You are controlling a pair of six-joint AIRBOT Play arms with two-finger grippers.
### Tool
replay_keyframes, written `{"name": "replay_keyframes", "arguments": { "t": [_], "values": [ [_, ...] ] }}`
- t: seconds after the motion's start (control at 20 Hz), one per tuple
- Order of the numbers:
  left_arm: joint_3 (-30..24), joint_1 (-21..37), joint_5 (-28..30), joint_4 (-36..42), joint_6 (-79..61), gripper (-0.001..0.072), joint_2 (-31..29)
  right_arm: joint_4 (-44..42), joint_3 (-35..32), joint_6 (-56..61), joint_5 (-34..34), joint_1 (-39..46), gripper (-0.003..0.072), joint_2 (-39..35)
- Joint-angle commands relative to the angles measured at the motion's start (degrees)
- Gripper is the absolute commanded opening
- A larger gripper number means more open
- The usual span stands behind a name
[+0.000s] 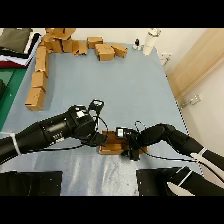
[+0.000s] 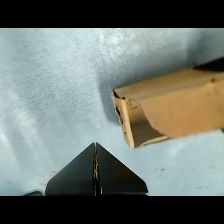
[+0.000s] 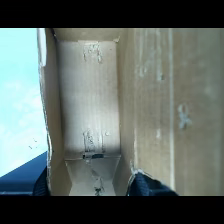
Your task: Fold the box.
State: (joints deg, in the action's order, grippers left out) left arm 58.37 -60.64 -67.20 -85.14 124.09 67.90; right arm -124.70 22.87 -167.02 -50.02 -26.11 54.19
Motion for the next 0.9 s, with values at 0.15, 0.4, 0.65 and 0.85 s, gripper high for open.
{"name": "replay_keyframes", "arguments": {
  "t": [0.15,0.4,0.65,0.85],
  "values": [
    [-13.94,8.26,-0.79,29.22,-54.93,0.0009,-2.54,0.00,0.02,0.02,0.00,-0.02,0.0498,0.00],
    [-18.88,21.46,4.90,39.43,-89.74,0.0012,-2.51,0.00,0.02,0.02,0.00,-0.02,0.0498,0.00],
    [-20.15,23.71,24.33,38.47,-105.85,0.0701,-2.51,0.00,0.02,0.04,0.00,-0.02,0.0498,0.00],
    [-24.13,23.08,25.94,42.25,-124.26,0.0701,-2.51,0.00,0.02,0.02,0.00,-0.02,0.0498,0.00]
  ]
}}
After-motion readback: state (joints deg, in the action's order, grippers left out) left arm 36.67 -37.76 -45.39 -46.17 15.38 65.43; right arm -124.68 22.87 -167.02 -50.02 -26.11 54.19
